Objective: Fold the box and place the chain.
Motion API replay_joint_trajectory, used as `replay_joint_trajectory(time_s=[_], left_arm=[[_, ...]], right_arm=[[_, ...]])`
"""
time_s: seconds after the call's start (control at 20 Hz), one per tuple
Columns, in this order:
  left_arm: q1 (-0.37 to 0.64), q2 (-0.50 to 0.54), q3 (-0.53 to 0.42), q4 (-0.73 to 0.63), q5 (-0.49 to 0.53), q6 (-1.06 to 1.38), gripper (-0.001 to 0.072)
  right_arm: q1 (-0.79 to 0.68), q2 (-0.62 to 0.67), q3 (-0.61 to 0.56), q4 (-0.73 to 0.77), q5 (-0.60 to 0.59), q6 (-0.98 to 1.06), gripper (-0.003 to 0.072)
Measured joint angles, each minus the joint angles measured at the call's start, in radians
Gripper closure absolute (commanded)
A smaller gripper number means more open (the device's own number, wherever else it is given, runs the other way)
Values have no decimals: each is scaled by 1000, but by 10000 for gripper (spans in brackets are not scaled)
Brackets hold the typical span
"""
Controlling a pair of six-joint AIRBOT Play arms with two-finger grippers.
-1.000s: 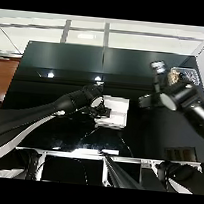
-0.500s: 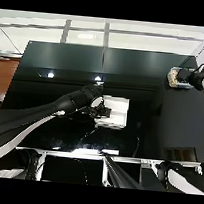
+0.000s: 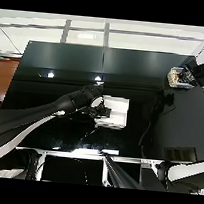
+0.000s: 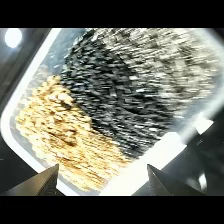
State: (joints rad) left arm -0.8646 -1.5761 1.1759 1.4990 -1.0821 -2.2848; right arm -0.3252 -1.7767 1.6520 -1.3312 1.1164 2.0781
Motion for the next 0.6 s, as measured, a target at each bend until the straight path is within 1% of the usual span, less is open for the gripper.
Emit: replay_joint_trajectory(time_s=[0.1,0.25,0.6], left_arm=[[0,0,0,1,0,0,679],[0,0,0,2,0,0,679],[0,0,0,3,0,0,679]], right_arm=[[-9,-48,43,66,5,-3,79],[-14,-96,73,148,1,-15,79],[-11,-146,90,195,-2,-29,80]])
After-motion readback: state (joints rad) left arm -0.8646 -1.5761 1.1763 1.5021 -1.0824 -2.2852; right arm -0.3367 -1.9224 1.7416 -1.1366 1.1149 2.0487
